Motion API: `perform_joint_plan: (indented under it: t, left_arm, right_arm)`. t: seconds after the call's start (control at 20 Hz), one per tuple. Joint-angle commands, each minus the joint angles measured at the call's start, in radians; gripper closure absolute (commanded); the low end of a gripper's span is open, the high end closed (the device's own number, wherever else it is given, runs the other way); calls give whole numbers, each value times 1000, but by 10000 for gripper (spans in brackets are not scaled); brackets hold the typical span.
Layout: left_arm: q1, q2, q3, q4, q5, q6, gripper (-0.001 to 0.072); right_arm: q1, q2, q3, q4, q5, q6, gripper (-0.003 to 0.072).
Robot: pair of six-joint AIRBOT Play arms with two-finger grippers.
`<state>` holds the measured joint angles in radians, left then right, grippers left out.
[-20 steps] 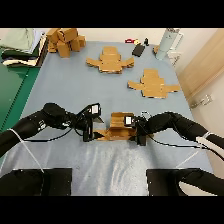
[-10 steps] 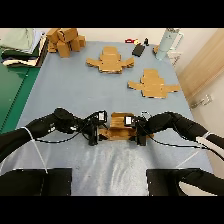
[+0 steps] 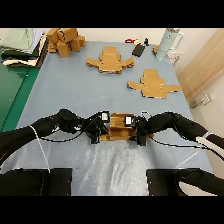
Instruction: Fold the box.
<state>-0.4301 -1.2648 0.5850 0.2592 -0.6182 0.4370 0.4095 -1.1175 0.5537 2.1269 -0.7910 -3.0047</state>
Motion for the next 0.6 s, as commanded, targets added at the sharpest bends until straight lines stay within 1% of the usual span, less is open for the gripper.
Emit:
perform_joint_plan:
  t: [0.0, 0.15, 0.35, 0.4, 0.45, 0.5, 0.55]
  left_arm:
    - [-32, -6, 1, -34, 9, 2, 604]
    - [-59, -20, 1, -63, 9, 15, 604]
    - [-62, -20, 3, -81, 17, 16, 603]
    - [-62, -20, 4, -81, 17, 16, 592]
    - [-63, -20, 4, -81, 16, 16, 545]
    - [-63, -20, 4, -80, 13, 16, 392]
    - [-63, -20, 4, -80, 12, 16, 275]
  right_arm:
    - [0, -1, 0, 0, 0, 0, 215]
    - [0, -1, 0, 1, 0, 0, 215]
    - [0, -1, 0, 0, 0, 0, 216]
    - [0, -1, 0, 1, 0, 0, 215]
    - [0, -1, 0, 0, 0, 0, 216]
    - [0, -1, 0, 0, 0, 0, 215]
    - [0, -1, 0, 0, 0, 0, 216]
